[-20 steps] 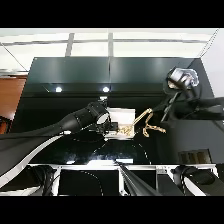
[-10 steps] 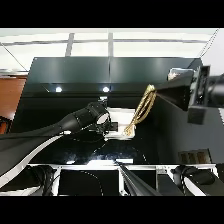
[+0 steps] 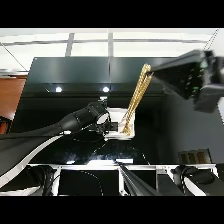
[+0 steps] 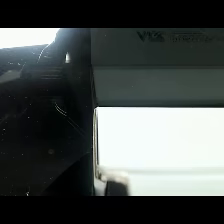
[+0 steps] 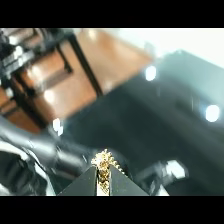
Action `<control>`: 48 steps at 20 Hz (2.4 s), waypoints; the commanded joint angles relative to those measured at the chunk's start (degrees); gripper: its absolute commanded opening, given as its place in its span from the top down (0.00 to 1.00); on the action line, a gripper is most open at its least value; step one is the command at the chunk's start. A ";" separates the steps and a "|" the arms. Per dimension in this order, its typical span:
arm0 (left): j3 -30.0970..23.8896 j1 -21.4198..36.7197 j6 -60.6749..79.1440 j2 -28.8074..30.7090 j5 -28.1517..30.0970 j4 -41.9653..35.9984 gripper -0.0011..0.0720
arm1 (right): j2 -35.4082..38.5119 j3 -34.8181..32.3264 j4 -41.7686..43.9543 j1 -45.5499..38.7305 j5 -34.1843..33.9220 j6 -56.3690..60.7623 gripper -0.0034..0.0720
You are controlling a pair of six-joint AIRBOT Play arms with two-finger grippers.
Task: Fold the box and place the chain.
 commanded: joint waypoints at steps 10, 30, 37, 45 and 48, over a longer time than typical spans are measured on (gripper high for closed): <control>0.02 0.02 0.00 -0.02 0.00 0.02 0.95 | -3.23 -28.57 -4.11 6.36 -9.92 1.55 0.94; 5.14 1.14 5.05 0.52 -3.17 -0.15 0.26 | 2.27 -29.75 -18.53 -11.04 -4.72 4.85 0.30; 8.33 1.60 37.73 10.10 -10.49 3.08 0.14 | 2.60 -29.79 -20.59 -15.93 -3.34 4.98 0.30; -18.53 24.87 78.51 29.97 8.68 -31.04 0.14 | 2.60 -29.81 -24.24 -15.91 -3.85 5.44 0.30; -27.96 32.37 106.60 28.85 10.99 -57.40 0.14 | 2.60 -29.81 -24.24 -15.93 -5.14 5.42 0.30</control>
